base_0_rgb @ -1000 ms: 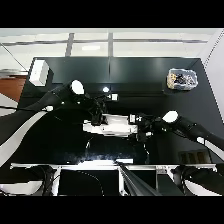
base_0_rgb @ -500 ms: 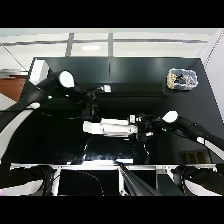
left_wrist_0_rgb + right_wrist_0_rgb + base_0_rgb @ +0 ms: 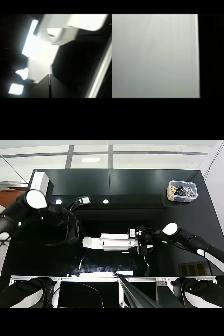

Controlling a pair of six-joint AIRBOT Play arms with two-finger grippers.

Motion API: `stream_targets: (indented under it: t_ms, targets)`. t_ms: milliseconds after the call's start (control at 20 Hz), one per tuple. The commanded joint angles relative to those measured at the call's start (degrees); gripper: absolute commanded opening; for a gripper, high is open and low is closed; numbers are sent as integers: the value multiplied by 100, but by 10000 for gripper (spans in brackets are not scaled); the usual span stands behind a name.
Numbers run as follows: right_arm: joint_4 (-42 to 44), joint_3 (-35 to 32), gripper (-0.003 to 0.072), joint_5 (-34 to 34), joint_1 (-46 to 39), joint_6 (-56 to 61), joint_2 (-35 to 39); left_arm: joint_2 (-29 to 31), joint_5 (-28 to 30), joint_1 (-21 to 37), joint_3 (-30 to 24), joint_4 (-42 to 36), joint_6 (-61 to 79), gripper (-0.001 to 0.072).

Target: Fold the box and place the chain.

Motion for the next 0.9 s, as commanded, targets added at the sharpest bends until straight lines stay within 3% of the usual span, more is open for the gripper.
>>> stream_targets:
  t_ms: [0, 100, 200, 400, 600, 750, 850]
  targets:
    - [-11, -2, 447, 4, 4, -7, -4, 570, 267, -120, -896, -782, -431, 23]
    - [-9, -2, 448, 4, 4, -7, -4, 699, 603, -372, -1266, -918, -868, 23]
    - [-9, -2, 447, 2, 4, -4, -4, 713, 1292, -713, -1556, -1438, -1239, 23]
    - [-9, -4, 447, 2, 4, -4, -4, 730, 3593, -1508, -2070, -2402, -1241, 24]
    - [-9, -4, 447, 4, 4, -2, -4, 710, 5534, -1818, -2111, -2942, -1244, 25]
    - [-9, -4, 447, 4, 4, -2, -4, 518, 6153, -1823, -2111, -2955, -1244, 27]
    - [-9, -4, 447, 13, 4, -2, -4, 350, 6238, -1823, -2109, -3021, -1244, 27]
